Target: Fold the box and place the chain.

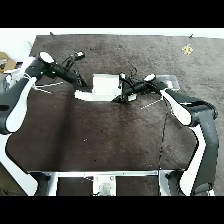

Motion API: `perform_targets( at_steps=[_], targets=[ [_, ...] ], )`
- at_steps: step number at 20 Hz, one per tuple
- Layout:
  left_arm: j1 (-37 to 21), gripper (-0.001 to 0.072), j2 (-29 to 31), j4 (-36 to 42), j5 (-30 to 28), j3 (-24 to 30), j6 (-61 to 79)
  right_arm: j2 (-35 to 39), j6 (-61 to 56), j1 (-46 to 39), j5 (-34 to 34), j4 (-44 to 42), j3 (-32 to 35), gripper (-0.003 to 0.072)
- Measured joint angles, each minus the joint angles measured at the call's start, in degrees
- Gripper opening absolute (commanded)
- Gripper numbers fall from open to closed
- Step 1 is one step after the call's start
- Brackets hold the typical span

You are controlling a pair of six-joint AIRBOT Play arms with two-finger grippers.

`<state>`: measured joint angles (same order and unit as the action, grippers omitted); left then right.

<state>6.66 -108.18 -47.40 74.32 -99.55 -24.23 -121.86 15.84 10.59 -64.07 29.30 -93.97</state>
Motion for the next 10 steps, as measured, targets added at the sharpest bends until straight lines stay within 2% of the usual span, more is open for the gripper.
perform_targets(
  at_steps=[5,10],
  targets=[
    [-4.2,0.0012,2.7,-6.3,-0.8,-0.4,-23.2,0.0,0.0,0.0,0.0,0.0,0.0,0.0367],
    [-8.7,0.0012,2.6,-8.8,0.3,0.9,-36.4,0.0,0.0,0.0,0.0,0.0,0.0,0.0367]
  ],
)
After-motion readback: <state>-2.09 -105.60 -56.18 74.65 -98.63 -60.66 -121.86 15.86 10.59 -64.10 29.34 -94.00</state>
